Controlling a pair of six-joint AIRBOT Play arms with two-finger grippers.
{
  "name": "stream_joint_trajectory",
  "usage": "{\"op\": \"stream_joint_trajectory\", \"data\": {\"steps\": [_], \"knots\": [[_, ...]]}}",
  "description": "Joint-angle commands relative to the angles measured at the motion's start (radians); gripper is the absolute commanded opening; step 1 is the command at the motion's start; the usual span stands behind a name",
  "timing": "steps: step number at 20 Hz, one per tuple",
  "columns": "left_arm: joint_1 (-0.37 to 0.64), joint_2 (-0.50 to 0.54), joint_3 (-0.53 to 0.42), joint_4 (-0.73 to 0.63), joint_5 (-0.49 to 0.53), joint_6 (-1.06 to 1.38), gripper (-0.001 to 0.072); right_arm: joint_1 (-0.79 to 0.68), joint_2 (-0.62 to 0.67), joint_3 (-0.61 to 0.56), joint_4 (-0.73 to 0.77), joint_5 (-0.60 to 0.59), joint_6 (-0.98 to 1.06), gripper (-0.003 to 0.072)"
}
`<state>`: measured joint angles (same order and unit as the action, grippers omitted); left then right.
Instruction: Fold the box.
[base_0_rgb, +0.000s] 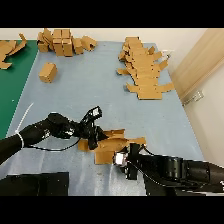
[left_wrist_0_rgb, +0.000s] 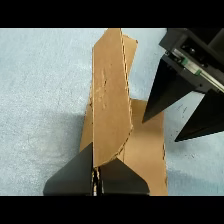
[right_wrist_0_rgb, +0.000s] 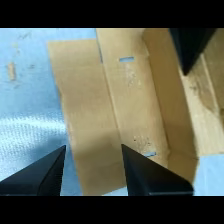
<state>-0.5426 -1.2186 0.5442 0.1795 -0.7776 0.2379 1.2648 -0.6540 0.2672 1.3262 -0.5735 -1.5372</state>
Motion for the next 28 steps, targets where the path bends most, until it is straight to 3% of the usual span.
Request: {"op": "stream_joint_trajectory", "data": {"steps": [1, 5, 10, 22, 28], "knots": [[0.000, 0.001, 0.001, 0.000, 0.000, 0.000, 0.0014, 0.008, 0.000, 0.003, 0.011, 0.002, -0.034, 0.0541], [0.000, 0.001, 0.001, 0.000, 0.000, 0.000, 0.0014, 0.022, -0.001, 0.003, 0.024, 0.015, -0.066, 0.0542], [0.000, 0.001, 0.001, 0.000, 0.000, 0.000, 0.0014, 0.064, -0.002, -0.003, -0.126, 0.024, -0.150, 0.0542], [0.000, 0.001, 0.001, 0.000, 0.000, 0.000, 0.0014, 0.063, -0.001, -0.002, -0.100, -0.003, -0.146, 0.0542], [0.000, 0.001, 0.001, 0.000, 0.000, 0.000, 0.0014, 0.063, -0.010, -0.003, -0.006, -0.073, -0.146, 0.0544]]}}
